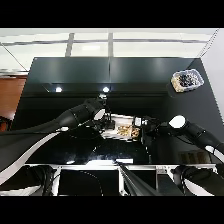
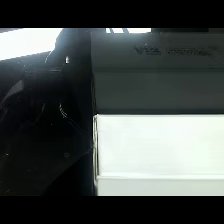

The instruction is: Fold the box and place the chain.

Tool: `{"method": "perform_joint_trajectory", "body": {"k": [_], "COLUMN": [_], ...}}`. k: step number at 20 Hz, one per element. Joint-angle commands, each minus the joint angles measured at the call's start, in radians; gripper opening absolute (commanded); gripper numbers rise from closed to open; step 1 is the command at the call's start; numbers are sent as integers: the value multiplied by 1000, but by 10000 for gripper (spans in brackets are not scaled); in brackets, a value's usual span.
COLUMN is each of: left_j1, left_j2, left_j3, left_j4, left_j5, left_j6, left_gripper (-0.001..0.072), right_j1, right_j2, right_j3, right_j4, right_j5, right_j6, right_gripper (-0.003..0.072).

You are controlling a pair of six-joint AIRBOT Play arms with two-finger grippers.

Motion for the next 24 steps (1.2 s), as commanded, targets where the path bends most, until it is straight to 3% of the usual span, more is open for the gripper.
{"method": "perform_joint_trajectory", "body": {"k": [1,2,3,4,5,7,8,13,16,20,24], "left_j1": [0,0,0,0,0,0,0,0,0,0,0], "left_j2": [0,0,0,0,0,0,0,0,0,0,0], "left_j3": [0,0,0,0,0,0,0,0,0,0,0], "left_j4": [0,0,0,0,0,0,0,0,0,0,0], "left_j5": [0,0,0,-1,-1,-1,-1,-1,-1,-1,-1], "left_j6": [0,0,0,0,0,0,0,0,0,0,0], "left_gripper": [32,32,32,32,33,32,32,32,32,32,32], "right_j1": [0,0,0,0,0,0,0,-14,-48,-96,-97], "right_j2": [0,0,0,0,0,3,11,135,264,385,401], "right_j3": [1,1,1,1,1,2,2,6,58,237,461], "right_j4": [8,8,8,8,9,9,9,0,-56,-79,0], "right_j5": [-2,-5,-5,-10,-11,-12,-11,-7,84,299,457], "right_j6": [40,41,43,43,44,53,73,314,510,704,862], "right_gripper": [591,505,310,186,121,120,30,17,16,16,16]}}
